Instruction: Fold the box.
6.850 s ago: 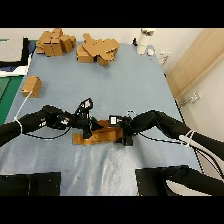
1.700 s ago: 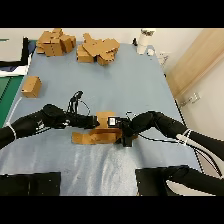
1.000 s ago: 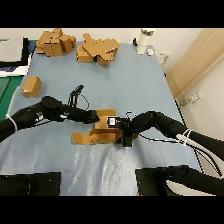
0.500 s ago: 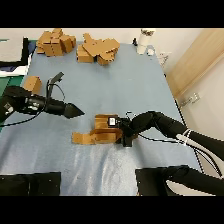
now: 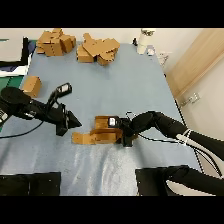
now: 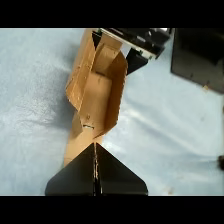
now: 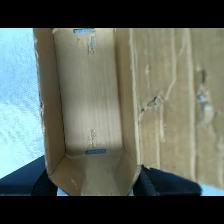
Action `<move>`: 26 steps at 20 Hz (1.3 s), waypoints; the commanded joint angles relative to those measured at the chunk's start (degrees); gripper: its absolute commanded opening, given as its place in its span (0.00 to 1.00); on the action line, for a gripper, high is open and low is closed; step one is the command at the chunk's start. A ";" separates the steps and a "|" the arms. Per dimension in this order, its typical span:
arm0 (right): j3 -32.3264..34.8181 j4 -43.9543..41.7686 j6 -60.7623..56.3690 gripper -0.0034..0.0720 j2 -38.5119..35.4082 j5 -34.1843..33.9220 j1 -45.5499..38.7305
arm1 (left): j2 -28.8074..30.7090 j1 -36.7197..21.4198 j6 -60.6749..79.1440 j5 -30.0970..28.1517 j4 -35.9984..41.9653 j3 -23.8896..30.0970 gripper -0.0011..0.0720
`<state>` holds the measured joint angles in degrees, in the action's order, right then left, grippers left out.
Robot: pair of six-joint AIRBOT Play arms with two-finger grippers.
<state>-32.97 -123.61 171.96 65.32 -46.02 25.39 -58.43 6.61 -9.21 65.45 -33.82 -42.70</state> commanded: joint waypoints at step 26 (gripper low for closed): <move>0.00 0.37 -0.02 0.84 -0.02 0.04 -0.04 | -9.25 13.77 25.07 -23.93 11.52 11.15 0.25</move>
